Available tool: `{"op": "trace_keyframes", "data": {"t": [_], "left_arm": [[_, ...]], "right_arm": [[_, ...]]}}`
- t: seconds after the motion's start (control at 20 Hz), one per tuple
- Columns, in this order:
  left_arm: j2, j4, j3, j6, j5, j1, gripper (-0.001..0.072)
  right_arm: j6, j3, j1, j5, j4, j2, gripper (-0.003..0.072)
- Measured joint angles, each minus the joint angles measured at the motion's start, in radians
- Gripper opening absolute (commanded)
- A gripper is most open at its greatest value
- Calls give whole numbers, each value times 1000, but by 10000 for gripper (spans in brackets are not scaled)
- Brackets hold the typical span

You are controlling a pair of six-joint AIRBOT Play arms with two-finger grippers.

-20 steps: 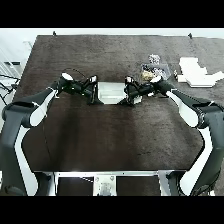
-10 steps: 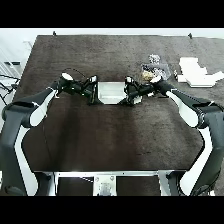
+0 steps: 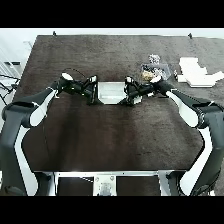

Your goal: Fold the box and place the chain.

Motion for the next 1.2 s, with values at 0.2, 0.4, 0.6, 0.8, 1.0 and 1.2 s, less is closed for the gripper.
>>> {"op": "trace_keyframes", "data": {"t": [0.2, 0.4, 0.6, 0.8, 1.0, 1.2], "left_arm": [[0, 0, 0, 0, 0, 0, 423], [0, 0, 0, 0, -2, 0, 424], [0, 1, 0, -3, -3, 0, 423], [0, -3, 0, -3, 3, 0, 423], [0, 2, 0, 2, -5, 1, 423], [0, 2, 0, 1, -5, 1, 423]], "right_arm": [[0, 0, 0, 0, 0, 0, 585], [0, 0, -3, -1, 1, 2, 720], [29, 0, -35, 19, -3, 11, 720], [64, 0, -92, 55, -11, 43, 720], [100, 0, -158, 74, -19, 100, 720], [160, 0, -188, 164, -18, 142, 168]]}}
